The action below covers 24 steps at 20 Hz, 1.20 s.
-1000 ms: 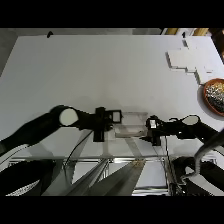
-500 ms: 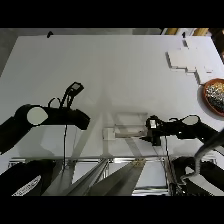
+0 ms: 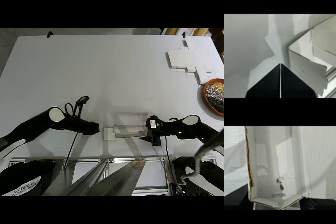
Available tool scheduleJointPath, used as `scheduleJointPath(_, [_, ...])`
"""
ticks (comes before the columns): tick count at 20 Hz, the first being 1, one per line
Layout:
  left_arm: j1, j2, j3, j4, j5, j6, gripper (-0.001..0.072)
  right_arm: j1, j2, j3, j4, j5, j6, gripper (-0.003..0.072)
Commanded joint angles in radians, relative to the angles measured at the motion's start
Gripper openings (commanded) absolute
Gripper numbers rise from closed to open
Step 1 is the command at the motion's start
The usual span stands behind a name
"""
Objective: Fold the box and place the chain.
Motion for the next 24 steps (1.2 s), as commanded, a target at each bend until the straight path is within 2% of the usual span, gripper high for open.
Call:
scheduleJointPath(1, [-0.039, -0.049, -0.002, -0.104, 0.028, 0.005, 0.0003, 0.000, 0.001, 0.000, 0.000, 0.000, 0.000, 0.0274])
scheduleJointPath(8, [-0.046, -0.037, 0.016, -0.106, 0.019, -0.011, 0.0012, 0.000, 0.001, 0.000, 0.000, 0.000, 0.000, 0.0274])
scheduleJointPath(10, [-0.065, -0.010, 0.035, -0.107, 0.017, -0.031, 0.0085, 0.000, 0.001, 0.000, 0.000, 0.000, 0.000, 0.0274])
scheduleJointPath(13, [-0.107, 0.016, 0.073, -0.112, 0.008, -0.042, 0.0093, 0.000, 0.001, 0.000, 0.000, 0.000, 0.000, 0.0274])
scheduleJointPath(15, [-0.126, 0.016, 0.099, -0.112, 0.005, -0.049, 0.0196, 0.000, 0.001, 0.000, 0.000, 0.000, 0.000, 0.0274])
scheduleJointPath(21, [-0.179, 0.016, 0.126, -0.130, 0.048, -0.109, 0.0221, 0.000, 0.001, 0.000, 0.000, 0.000, 0.000, 0.0274])
scheduleJointPath(23, [-0.204, 0.015, 0.126, -0.133, 0.082, -0.117, 0.0289, 0.000, 0.001, 0.000, 0.000, 0.000, 0.000, 0.0274])
scheduleJointPath(24, [-0.217, 0.013, 0.126, -0.133, 0.093, -0.140, 0.0289, 0.000, 0.001, 0.000, 0.000, 0.000, 0.000, 0.0274])
